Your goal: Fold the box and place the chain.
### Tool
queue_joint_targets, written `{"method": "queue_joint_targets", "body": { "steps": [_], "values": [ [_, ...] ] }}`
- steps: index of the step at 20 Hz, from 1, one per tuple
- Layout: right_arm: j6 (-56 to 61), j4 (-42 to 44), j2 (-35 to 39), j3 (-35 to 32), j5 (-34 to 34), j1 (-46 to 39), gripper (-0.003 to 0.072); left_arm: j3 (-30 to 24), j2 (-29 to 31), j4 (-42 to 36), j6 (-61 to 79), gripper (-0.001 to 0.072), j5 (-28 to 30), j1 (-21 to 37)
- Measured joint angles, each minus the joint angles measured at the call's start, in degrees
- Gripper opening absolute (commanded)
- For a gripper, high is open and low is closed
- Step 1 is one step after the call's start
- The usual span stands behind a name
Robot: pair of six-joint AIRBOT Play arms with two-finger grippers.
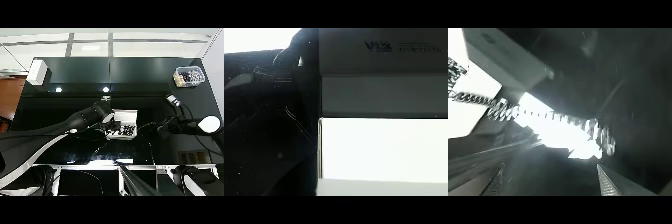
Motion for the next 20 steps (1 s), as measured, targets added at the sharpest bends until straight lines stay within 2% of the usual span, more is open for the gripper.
{"method": "queue_joint_targets", "body": {
  "steps": [5, 12, 13, 14, 15, 18, 19, 20],
  "values": [
    [-17.6, 3.7, -3.0, -3.7, -12.2, 5.3, 0.0704, 0.0, 0.0, 0.0, 0.0, 0.0029, 0.0, 0.0],
    [-34.2, 6.6, -9.9, -4.5, -16.2, 8.9, 0.0694, 0.0, 0.0, 0.0, 0.0, 0.0029, 0.0, 0.0],
    [-35.3, 7.5, -10.5, -4.5, -16.4, 9.2, 0.0547, 0.0, 0.0, 0.0, 0.0, 0.0029, 0.0, 0.0],
    [-36.3, 8.0, -10.9, -4.5, -16.5, 9.4, 0.0367, 0.0, 0.0, 0.0, 0.0, 0.0029, 0.0, 0.0],
    [-37.1, 8.7, -11.3, -4.5, -16.6, 9.6, 0.0315, 0.0, 0.0, 0.0, 0.0, 0.0029, 0.0, 0.0],
    [-38.4, 10.5, -11.8, -4.5, -17.6, 9.9, 0.0304, 0.0, 0.0, 0.0, 0.0, 0.0029, 0.0, 0.0],
    [-38.6, 10.9, -11.9, -4.5, -17.7, 9.9, 0.0215, 0.0, 0.0, 0.0, 0.0, 0.0029, 0.0, 0.0],
    [-38.7, 11.1, -11.9, -4.5, -17.7, 9.9, 0.0020, 0.0, 0.0, 0.0, 0.0, 0.0029, 0.0, 0.0]
  ]
}}
